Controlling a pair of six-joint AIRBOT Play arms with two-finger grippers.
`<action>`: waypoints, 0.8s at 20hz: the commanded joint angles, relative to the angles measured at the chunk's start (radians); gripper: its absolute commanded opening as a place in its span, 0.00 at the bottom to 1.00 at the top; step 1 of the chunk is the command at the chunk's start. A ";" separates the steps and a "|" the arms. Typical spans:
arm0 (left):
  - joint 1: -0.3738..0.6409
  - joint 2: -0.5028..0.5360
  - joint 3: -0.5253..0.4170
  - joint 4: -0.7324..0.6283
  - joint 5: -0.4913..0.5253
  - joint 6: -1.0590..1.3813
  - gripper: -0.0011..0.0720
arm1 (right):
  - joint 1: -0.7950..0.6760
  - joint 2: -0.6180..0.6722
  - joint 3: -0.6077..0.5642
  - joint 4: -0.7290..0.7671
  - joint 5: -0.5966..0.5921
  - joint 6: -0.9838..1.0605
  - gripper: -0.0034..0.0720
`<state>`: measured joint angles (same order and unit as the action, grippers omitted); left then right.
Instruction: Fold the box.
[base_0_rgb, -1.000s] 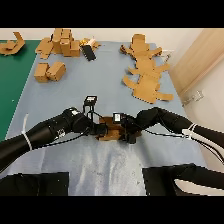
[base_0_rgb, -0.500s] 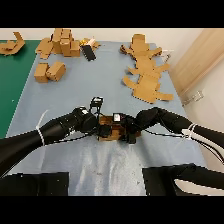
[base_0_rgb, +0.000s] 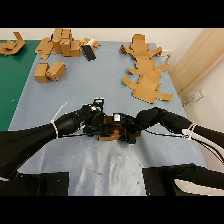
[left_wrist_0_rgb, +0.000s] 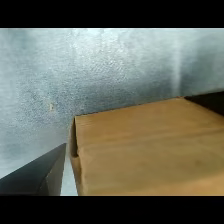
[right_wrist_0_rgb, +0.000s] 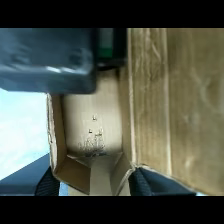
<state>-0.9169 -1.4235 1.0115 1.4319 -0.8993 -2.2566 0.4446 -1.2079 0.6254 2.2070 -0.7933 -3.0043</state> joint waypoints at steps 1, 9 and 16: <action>0.002 -0.025 0.014 0.009 -0.034 -0.189 0.73 | 0.000 0.000 0.001 0.000 0.000 0.000 0.72; 0.000 -0.025 0.014 0.009 0.029 -0.201 0.64 | 0.000 0.000 0.001 0.000 0.000 0.000 0.72; 0.000 -0.025 0.014 0.001 0.024 -0.141 0.03 | 0.000 0.000 0.001 0.000 0.000 0.000 0.72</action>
